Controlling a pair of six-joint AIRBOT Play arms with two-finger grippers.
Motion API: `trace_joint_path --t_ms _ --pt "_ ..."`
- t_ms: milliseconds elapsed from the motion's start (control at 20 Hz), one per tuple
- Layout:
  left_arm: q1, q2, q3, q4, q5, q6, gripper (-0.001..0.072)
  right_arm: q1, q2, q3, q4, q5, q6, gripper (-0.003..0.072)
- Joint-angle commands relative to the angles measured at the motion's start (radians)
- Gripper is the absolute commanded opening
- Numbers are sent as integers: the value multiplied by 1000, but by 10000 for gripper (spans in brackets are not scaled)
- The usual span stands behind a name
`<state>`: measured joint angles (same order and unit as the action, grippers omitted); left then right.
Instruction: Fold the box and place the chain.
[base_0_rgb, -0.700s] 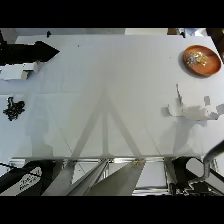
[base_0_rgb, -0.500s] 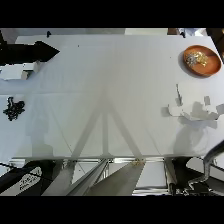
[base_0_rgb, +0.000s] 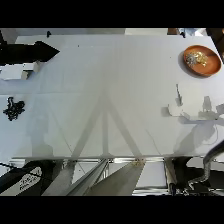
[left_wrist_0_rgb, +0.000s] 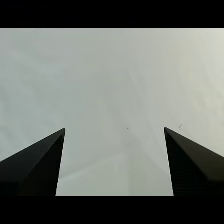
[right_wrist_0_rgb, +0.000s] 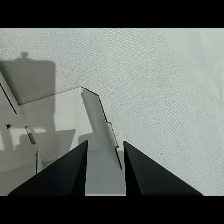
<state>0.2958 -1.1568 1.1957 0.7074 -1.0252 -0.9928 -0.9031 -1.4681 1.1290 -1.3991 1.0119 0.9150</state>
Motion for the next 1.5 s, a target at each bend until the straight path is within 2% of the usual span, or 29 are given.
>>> trace_joint_path --t_ms 0,300,350,400,450,500,600,850,1200,1450 --pt "0 1 1 1 0 0 701 -2 -28 1 -6 -37 -24 260" --pt "0 1 1 1 0 0 701 -2 -84 2 2 -47 -28 259" --pt "0 1 1 0 0 0 701 -2 -93 2 25 -32 -46 174" --pt "0 1 1 0 0 0 701 -2 -98 2 48 -21 -71 151" --pt "0 1 1 0 0 0 701 -2 -99 2 74 -17 -94 88" --pt "0 1 1 0 0 0 701 -2 -99 2 99 -16 -111 48" --pt "0 1 1 0 0 0 701 -2 -99 2 123 -3 -135 13" --pt "0 1 1 0 0 0 701 -2 -98 2 164 62 -230 12" --pt "0 1 1 0 0 0 701 29 -95 2 548 158 -401 13" --pt "0 1 1 0 0 0 701 183 -95 1 625 180 -404 13"
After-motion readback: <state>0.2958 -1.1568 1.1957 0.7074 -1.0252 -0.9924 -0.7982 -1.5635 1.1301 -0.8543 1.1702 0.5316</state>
